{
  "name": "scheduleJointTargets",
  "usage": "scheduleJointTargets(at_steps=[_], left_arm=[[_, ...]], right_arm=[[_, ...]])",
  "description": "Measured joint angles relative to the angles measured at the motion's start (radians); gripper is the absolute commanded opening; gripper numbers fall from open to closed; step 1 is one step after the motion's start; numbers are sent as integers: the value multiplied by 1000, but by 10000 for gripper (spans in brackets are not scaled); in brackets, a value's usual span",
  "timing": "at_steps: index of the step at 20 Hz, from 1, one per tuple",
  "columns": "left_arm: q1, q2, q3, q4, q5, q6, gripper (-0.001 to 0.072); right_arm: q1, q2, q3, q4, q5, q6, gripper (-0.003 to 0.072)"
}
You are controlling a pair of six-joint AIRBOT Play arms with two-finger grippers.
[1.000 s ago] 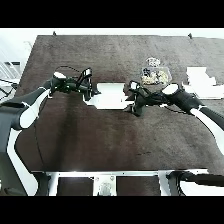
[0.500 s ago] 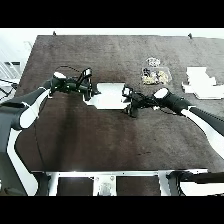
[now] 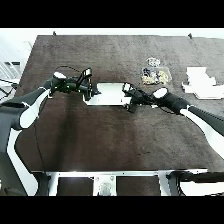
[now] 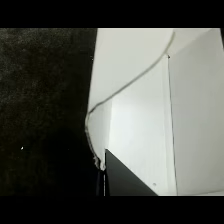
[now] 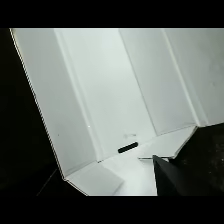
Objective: Fold the box and place the chain.
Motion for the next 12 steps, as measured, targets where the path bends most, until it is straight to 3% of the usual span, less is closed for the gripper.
scheduleJointTargets(at_steps=[5,12], left_arm=[[0,0,0,0,0,0,19],[0,0,0,0,0,0,19]], right_arm=[[-11,-3,40,11,12,-7,616],[-63,-56,121,13,140,-28,616]])
